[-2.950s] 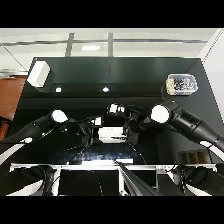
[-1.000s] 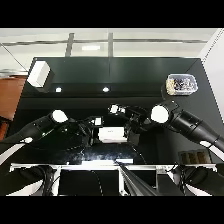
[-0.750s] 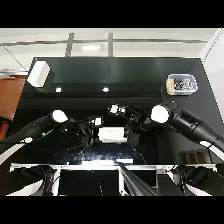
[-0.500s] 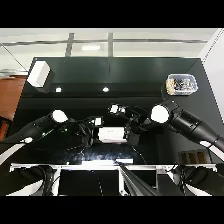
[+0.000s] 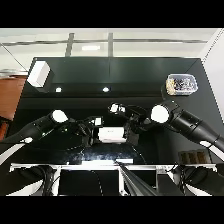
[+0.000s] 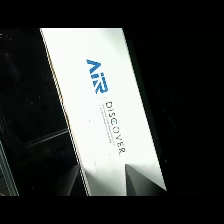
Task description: Fold the box and place the chain.
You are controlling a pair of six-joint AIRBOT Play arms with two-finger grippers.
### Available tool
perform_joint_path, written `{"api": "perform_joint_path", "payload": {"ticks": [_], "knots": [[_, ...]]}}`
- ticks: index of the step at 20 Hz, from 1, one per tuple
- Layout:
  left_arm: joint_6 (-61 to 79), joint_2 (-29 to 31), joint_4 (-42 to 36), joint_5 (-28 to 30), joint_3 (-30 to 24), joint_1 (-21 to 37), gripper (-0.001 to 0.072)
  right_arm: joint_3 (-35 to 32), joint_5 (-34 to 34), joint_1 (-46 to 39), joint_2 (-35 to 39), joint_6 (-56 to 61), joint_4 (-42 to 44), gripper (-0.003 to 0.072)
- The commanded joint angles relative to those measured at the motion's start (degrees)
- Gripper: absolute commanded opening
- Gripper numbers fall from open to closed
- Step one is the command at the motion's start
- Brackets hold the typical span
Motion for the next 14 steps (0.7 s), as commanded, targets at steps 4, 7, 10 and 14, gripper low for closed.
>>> {"api": "perform_joint_path", "payload": {"ticks": [4,7,10,14], "knots": [[0.02,0.00,0.00,0.04,-0.02,-0.04,0.0491,0.02,0.52,0.00,-0.11,0.28,0.31,0.0308],[0.02,0.00,0.00,0.07,-0.02,-0.04,0.0490,-0.55,0.31,0.02,-0.59,0.42,1.33,0.0308],[0.02,0.00,0.00,0.04,-0.02,-0.04,0.0491,-1.90,0.20,0.26,-0.59,0.44,3.10,0.0308],[0.02,0.00,0.00,0.04,-0.02,-0.04,0.0491,-1.86,-0.11,0.52,0.07,1.42,2.69,0.0308]]}}
